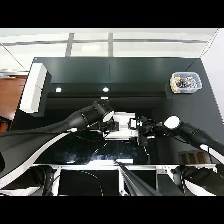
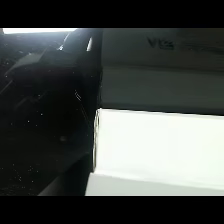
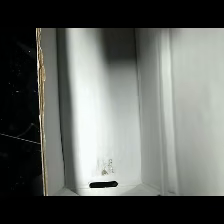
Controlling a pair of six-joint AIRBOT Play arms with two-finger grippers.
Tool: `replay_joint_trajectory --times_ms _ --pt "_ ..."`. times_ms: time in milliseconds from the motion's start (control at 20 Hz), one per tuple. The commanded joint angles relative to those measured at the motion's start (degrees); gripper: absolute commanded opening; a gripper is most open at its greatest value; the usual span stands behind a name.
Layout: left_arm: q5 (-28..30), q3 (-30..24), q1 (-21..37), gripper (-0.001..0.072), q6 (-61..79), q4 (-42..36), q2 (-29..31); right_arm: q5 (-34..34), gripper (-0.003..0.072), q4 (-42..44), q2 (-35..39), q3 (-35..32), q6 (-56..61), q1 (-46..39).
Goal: Fold the box and place the chain.
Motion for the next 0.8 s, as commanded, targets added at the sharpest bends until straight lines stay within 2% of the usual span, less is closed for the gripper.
replay_joint_trajectory --times_ms 0,100,150,200,250,300,350,450,500,600,750 --pt "0.98 0.04 0.0 0.0026 -0.15 -0.98 -0.26 -0.02 0.0497 -0.02 0.02 0.02 -0.04 0.02" --pt "1.01 0.07 0.0 0.0031 -0.15 -1.01 -0.26 -0.02 0.0497 -0.04 0.02 0.02 -0.04 0.02" --pt "0.9 0.07 0.07 0.0092 -0.15 -1.11 -0.26 -0.02 0.0497 -0.02 0.02 0.02 -0.04 0.02" --pt "0.57 0.07 0.2 0.0232 -0.15 -1.11 -0.26 0.0 0.0497 -0.02 0.02 0.02 -0.04 0.02" --pt "0.37 0.07 0.33 0.0329 -0.15 -1.11 -0.26 -0.02 0.0497 -0.04 0.02 0.02 -0.04 0.02" --pt "0.2 0.07 0.44 0.0333 -0.13 -1.11 -0.26 -0.02 0.0497 -0.02 0.02 0.02 -0.04 0.02" --pt "0.11 0.07 0.57 0.0329 -0.15 -1.11 -0.26 -0.02 0.0497 -0.04 0.02 0.02 -0.04 0.02" --pt "-0.24 0.07 0.66 0.0123 -0.13 -1.11 -0.26 0.0 0.0497 -0.04 0.02 0.02 -0.04 0.02" --pt "-0.28 0.07 0.66 0.0106 -0.13 -1.14 -0.26 0.0 0.0497 -0.04 0.04 0.02 -0.04 0.02" --pt "-0.28 0.07 0.66 0.0027 -0.09 -1.11 -0.2 0.0 0.0497 -0.04 0.02 0.02 -0.04 0.02" --pt "-0.46 0.13 0.66 0.0027 0.39 -1.11 -0.2 0.0 0.0497 -0.02 0.02 0.02 -0.04 0.02"
